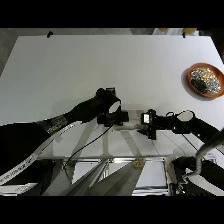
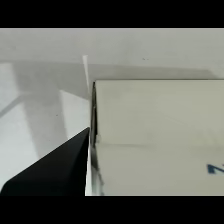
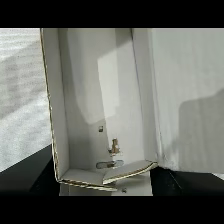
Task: Fold the box and place the chain.
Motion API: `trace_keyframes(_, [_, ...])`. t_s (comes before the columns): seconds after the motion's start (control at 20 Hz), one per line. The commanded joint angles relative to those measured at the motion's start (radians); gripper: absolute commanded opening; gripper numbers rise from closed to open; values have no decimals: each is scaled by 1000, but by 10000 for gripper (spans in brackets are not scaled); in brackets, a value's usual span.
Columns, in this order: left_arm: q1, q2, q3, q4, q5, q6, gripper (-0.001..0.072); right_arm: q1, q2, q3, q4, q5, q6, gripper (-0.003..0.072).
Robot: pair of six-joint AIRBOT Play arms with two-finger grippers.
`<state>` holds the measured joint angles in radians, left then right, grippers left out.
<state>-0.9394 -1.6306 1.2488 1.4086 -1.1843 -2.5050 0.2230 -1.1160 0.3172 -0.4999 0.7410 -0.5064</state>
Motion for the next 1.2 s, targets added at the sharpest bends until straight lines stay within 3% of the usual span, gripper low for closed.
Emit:
trace_keyframes(0.0, [-3,-18,1,10,-32,-17,310,0,0,0,0,1,1,279])
trace_keyframes(0.1, [1,-18,1,10,-31,-34,251,0,0,0,0,1,1,279])
trace_keyframes(0.9, [2,-17,-11,6,-20,80,251,0,0,0,0,0,1,279])
trace_keyframes(1.15, [-2,1,-57,-2,-16,103,252,0,0,0,0,1,1,279])
